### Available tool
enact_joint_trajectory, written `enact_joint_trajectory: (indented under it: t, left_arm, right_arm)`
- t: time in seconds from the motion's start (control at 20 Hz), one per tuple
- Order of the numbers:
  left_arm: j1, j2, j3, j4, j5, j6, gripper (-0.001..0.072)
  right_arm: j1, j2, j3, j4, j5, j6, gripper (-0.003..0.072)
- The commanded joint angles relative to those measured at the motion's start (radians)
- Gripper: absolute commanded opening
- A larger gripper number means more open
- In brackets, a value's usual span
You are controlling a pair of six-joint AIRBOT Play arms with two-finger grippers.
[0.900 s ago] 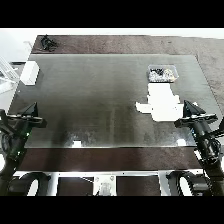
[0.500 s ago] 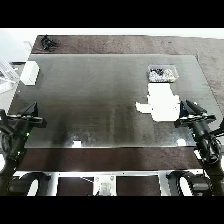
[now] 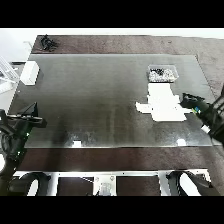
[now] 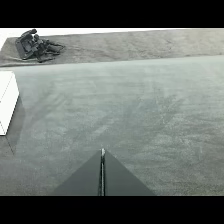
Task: Fold the box and place the chain.
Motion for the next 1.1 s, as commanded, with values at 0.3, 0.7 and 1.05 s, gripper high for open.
enact_joint_trajectory:
  t: [0.3,0.7,1.05]
  left_arm:
    - [0.0,0.0,0.001,0.0,0.0,0.0,0.002]
    - [0.0,0.0,0.001,0.0,0.0,0.0,0.002]
    - [0.0,0.0,0.001,0.0,0.0,0.0,0.002]
  right_arm:
    - [-0.566,-0.511,0.628,-0.522,0.824,0.451,0.0285]
    - [-0.514,-0.963,1.194,-0.639,1.234,0.56,0.0475]
    - [-0.397,-1.17,1.357,-0.747,1.242,0.521,0.0471]
